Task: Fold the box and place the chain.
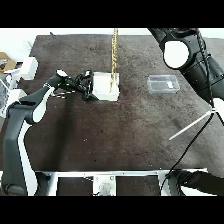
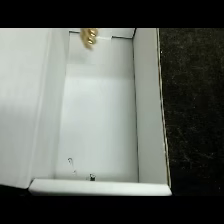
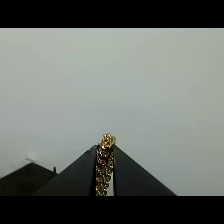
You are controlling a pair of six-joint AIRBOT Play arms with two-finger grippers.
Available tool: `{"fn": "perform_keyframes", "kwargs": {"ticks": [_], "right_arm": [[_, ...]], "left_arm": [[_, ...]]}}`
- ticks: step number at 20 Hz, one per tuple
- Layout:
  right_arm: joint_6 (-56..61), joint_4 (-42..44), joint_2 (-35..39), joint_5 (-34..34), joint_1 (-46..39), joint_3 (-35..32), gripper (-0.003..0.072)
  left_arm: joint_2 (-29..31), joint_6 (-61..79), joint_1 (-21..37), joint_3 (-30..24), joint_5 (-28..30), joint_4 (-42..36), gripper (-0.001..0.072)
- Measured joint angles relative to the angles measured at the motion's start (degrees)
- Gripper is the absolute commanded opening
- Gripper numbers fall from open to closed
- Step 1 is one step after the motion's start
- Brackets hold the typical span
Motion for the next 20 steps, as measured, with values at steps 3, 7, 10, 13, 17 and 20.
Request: {"fn": "perform_keyframes", "kwargs": {"ticks": [3,7,10,13,17,20], "right_arm": [[0.2,0.6,0.0,3.4,-1.9,0.0,0.0],[0.2,3.5,-1.7,10.3,-1.3,0.0,0.0],[0.2,4.5,-4.8,16.0,0.5,-0.1,0.0],[0.5,5.8,-7.5,20.4,1.7,-0.9,-0.0001],[1.5,7.6,-9.9,23.1,2.2,-4.5,0.0],[2.2,7.9,-10.6,24.2,2.2,-8.5,0.0097]], "left_arm": [[0.0,0.0,0.0,0.0,0.0,0.0,0.0411],[0.0,0.0,0.0,0.0,0.0,0.0,0.0411],[0.0,0.0,0.0,0.0,0.0,0.0,0.0411],[0.0,0.0,0.0,0.0,0.0,0.0,0.0411],[0.0,0.0,0.0,0.0,0.0,0.0,0.0411],[0.0,0.0,0.0,0.0,0.0,0.0,0.0411]]}}
